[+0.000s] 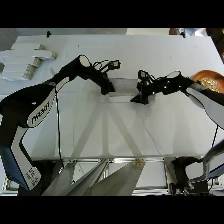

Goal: Fold the box and place the chain.

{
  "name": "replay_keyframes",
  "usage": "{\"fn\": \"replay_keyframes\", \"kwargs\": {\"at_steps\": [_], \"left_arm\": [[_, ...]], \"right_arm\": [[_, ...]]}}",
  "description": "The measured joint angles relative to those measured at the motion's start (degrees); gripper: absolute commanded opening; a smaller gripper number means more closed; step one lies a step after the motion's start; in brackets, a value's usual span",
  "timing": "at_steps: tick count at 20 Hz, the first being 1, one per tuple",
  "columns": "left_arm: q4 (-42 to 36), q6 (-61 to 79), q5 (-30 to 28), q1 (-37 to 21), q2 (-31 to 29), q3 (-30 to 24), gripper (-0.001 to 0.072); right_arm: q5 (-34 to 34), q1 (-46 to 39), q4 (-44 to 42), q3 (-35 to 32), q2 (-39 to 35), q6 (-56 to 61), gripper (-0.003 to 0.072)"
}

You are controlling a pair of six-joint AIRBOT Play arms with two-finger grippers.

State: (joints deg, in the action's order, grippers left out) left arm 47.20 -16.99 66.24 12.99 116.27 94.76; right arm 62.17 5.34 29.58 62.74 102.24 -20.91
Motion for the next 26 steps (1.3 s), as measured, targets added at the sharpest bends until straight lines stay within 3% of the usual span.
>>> {"fn": "replay_keyframes", "kwargs": {"at_steps": [11,13,16,17,19,20,26], "left_arm": [[-0.02,0.02,-0.02,0.00,0.00,0.00,0.0027],[0.68,-0.15,-0.66,0.04,0.11,-0.02,0.0164],[0.52,-0.15,-0.57,-0.04,0.04,0.00,0.0186],[0.48,-0.13,-0.44,-0.02,0.04,0.00,0.0230],[0.22,-0.13,-0.39,-0.04,0.00,0.00,0.0482],[0.20,-0.09,-0.35,-0.04,-0.04,0.02,0.0522],[0.37,0.07,3.26,-0.81,-2.19,0.02,0.0523]], "right_arm": [[0.00,0.00,0.00,0.02,0.00,0.00,0.0419],[0.13,0.02,-0.04,0.00,0.02,0.07,0.0419],[0.24,0.04,-0.07,0.00,0.02,0.04,0.0419],[0.20,0.04,0.00,0.00,0.02,0.04,0.0419],[0.15,0.07,0.02,0.00,0.02,0.00,0.0419],[0.22,0.07,0.07,0.00,0.02,-0.09,0.0419],[0.28,0.07,-0.07,0.00,0.02,-0.09,0.0419]]}}
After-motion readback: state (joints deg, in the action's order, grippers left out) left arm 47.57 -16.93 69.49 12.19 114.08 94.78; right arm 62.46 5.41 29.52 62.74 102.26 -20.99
